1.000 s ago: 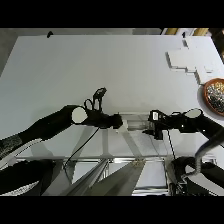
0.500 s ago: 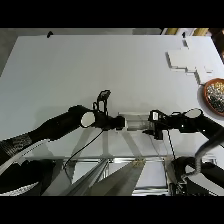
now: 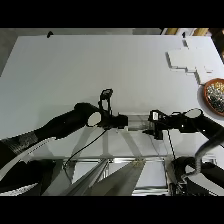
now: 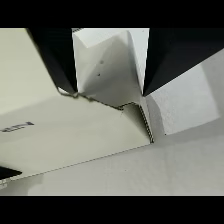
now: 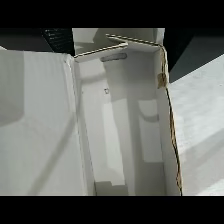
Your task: Fold the box and place the chain.
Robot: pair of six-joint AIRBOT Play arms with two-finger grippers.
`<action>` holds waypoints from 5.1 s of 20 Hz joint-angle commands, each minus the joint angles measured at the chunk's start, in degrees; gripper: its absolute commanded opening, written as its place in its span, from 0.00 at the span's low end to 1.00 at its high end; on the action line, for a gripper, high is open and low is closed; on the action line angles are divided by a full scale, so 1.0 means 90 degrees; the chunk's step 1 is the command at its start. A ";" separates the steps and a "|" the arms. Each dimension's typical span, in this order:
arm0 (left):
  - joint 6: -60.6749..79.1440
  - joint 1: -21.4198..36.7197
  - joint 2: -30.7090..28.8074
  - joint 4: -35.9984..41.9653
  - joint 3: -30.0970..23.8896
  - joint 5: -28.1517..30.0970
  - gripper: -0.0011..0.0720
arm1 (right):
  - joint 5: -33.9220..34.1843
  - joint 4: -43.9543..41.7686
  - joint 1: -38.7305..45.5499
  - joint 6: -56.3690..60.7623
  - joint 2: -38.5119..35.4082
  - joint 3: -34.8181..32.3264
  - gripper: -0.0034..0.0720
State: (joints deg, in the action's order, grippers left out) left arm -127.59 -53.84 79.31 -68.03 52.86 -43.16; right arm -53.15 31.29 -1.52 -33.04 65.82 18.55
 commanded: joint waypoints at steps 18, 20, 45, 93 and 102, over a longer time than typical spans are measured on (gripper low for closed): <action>-0.1882 -0.0350 0.1596 -0.1185 0.2463 -0.2922 0.54 | -0.0002 -0.0005 -0.0002 0.0007 0.0002 0.0000 0.50; -0.1885 -0.0350 0.1700 -0.1226 0.2463 -0.2902 0.46 | -0.0005 -0.0005 -0.0002 0.0007 0.0002 0.0000 0.50; -0.2081 -0.0294 0.2436 -0.1569 0.3106 -0.3684 0.45 | -0.0002 -0.0005 -0.0002 0.0007 0.0002 0.0000 0.50; -0.0330 -0.0117 0.2215 -0.1367 0.3109 -0.3599 0.34 | -0.0005 -0.0005 -0.0002 0.0010 0.0002 0.0000 0.50; 0.3024 0.0032 0.1433 -0.1049 0.3067 -0.4896 0.42 | 0.0000 -0.0005 -0.0002 0.0007 0.0002 0.0000 0.50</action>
State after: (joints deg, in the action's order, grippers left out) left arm -109.65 -54.26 94.65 -78.13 80.71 -83.00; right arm -53.17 31.24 -1.54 -33.01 65.82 18.55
